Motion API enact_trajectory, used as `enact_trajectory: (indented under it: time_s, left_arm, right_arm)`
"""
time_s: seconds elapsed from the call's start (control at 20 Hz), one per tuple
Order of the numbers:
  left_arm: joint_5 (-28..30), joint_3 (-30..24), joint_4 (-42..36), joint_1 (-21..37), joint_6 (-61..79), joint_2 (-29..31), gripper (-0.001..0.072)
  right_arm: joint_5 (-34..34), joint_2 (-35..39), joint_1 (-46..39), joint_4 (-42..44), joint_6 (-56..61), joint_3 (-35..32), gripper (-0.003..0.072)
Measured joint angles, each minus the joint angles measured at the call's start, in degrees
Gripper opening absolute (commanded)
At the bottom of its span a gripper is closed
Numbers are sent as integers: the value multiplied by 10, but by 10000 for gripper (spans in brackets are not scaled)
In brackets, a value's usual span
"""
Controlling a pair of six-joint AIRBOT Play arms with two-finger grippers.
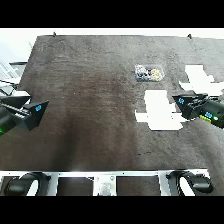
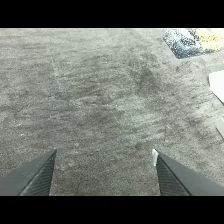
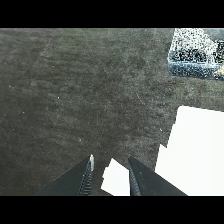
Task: Fold the box and place the chain.
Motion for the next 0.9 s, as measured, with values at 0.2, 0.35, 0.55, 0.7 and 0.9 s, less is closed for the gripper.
enact_trajectory:
  time_s: [0.2, 0.35, 0.55, 0.7, 0.9]
  left_arm:
    - [0, -1, 0, 0, 0, 0, 714]
    - [2, -1, -1, 0, 0, 0, 714]
    - [4, -1, -1, 0, 0, 0, 714]
    - [4, -1, -2, 0, 0, 0, 714]
    - [5, -1, -2, 0, 0, 0, 714]
  right_arm:
    - [0, 0, 0, 0, 0, -1, 276]
    - [-1, 0, 0, 0, -3, -1, 275]
    - [-3, 0, 0, 1, -4, -1, 383]
    - [-18, 0, 0, -2, -10, -1, 479]
    - [-58, -7, -11, -36, -14, -1, 478]
